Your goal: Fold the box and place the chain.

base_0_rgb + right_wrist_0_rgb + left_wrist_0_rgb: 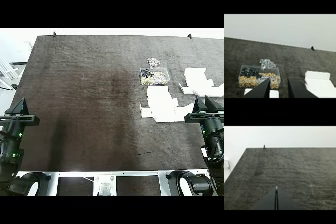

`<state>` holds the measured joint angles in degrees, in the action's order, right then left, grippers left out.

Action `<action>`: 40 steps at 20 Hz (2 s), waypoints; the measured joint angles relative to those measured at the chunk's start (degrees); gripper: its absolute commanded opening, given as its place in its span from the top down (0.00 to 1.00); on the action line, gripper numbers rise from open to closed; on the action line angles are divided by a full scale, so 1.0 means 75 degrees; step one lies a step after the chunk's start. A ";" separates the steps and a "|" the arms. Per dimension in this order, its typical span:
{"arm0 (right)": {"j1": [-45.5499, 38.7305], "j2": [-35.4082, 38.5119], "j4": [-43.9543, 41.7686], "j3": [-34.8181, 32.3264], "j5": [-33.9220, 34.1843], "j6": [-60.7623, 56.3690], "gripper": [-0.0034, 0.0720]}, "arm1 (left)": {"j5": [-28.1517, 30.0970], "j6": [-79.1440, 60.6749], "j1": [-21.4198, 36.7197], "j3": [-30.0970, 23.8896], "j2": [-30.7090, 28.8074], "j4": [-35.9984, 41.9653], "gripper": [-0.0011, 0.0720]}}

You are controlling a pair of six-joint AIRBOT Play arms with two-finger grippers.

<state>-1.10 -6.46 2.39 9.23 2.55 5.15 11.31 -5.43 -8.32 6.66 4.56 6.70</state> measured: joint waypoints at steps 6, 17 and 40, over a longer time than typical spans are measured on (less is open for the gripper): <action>0.0000 -0.0006 0.0050 0.0017 -0.0070 0.0012 0.50 | 0.0000 0.0000 0.0000 0.0000 0.0000 0.0000 0.96; -0.1920 -0.4826 -0.0149 0.2742 -0.0309 -0.0017 0.44 | 0.0000 0.0003 0.0000 0.0000 0.0000 -0.0003 0.96; -0.5368 -1.1255 0.8014 0.9285 -1.1103 -0.7493 0.26 | 0.0000 0.0000 0.0000 0.0000 0.0000 -0.0003 0.96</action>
<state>-41.36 -90.87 62.50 78.87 -80.73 -51.05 11.31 -5.43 -8.32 6.66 4.56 6.68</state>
